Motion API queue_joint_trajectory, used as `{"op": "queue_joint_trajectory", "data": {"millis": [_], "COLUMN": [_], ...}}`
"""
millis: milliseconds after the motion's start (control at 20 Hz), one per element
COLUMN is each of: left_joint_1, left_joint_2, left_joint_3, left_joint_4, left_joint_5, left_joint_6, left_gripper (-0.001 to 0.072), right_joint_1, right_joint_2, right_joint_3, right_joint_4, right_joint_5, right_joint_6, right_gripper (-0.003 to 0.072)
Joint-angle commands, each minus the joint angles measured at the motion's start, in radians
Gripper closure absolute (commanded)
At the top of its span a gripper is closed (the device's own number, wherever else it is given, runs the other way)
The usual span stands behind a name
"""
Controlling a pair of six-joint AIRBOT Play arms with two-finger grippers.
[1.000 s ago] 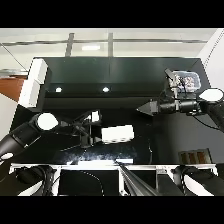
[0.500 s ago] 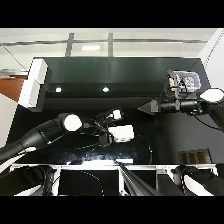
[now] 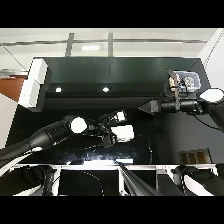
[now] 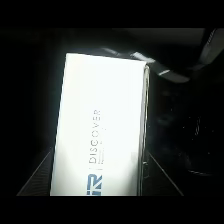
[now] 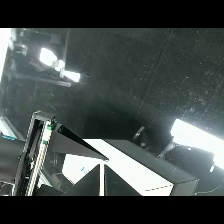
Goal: Fold the box and place the chain.
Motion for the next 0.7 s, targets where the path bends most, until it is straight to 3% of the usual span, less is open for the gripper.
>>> {"op": "queue_joint_trajectory", "data": {"millis": [0, 550, 650], "left_joint_1": [-0.002, -0.037, -0.035], "left_joint_2": [-0.002, -0.095, -0.092], "left_joint_3": [0.001, 0.001, 0.002], "left_joint_4": [0.042, 0.067, 0.073], "left_joint_5": [0.005, 0.026, 0.021], "left_joint_6": [-0.001, -0.001, -0.001], "left_gripper": [0.0, 0.0002, 0.0049], "right_joint_1": [0.0, 0.0, -0.001], "right_joint_2": [0.0, 0.0, 0.0], "right_joint_3": [0.0, 0.001, 0.001], "right_joint_4": [0.0, 0.0, 0.0], "right_joint_5": [-0.001, -0.004, -0.005], "right_joint_6": [0.0, 0.009, 0.011], "right_gripper": [0.0643, 0.0643, 0.0643]}}
